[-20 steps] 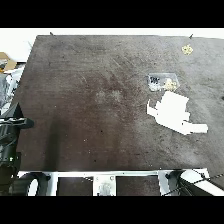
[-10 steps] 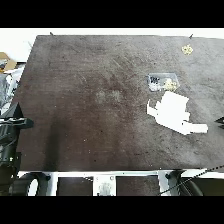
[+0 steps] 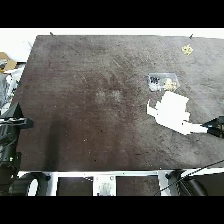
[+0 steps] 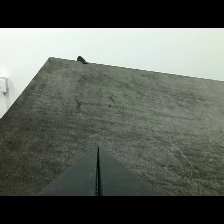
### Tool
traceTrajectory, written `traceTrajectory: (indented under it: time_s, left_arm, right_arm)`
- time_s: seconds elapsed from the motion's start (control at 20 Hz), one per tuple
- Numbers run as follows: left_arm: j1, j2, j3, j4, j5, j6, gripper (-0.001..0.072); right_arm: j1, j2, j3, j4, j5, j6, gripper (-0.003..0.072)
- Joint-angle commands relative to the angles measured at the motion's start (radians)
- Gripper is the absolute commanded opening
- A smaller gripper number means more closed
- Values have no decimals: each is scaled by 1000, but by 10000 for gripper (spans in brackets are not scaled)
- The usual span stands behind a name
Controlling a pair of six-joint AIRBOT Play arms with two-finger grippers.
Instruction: Fold the box and place the chain.
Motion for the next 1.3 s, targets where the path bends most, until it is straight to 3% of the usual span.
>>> traceTrajectory:
  time_s: [0.0,0.2,0.25,0.35,0.4,0.5,0.75,1.0,1.25]
  left_arm:
    - [1,0,0,0,1,1,10]
    - [1,0,0,0,2,0,10]
    - [1,0,0,0,1,0,10]
    - [1,0,0,0,1,0,10]
    - [1,0,0,0,2,0,10]
    - [1,0,0,0,-2,0,10]
    - [1,0,0,0,-1,0,10]
    - [1,0,0,0,-2,0,10]
    - [1,0,0,0,6,0,10]
  right_arm:
    - [5,-46,-61,116,-24,-92,297]
    - [32,-50,-97,169,-41,-166,295]
    - [38,-50,-97,160,-37,-146,183]
    - [39,-50,-97,156,-12,-147,145]
    - [41,-50,-97,154,11,-153,55]
    - [42,-43,-97,143,52,-169,6]
    - [129,43,-97,100,103,-172,6]
    - [324,114,-155,178,128,-172,6]
    - [562,200,-368,447,-131,-176,5]
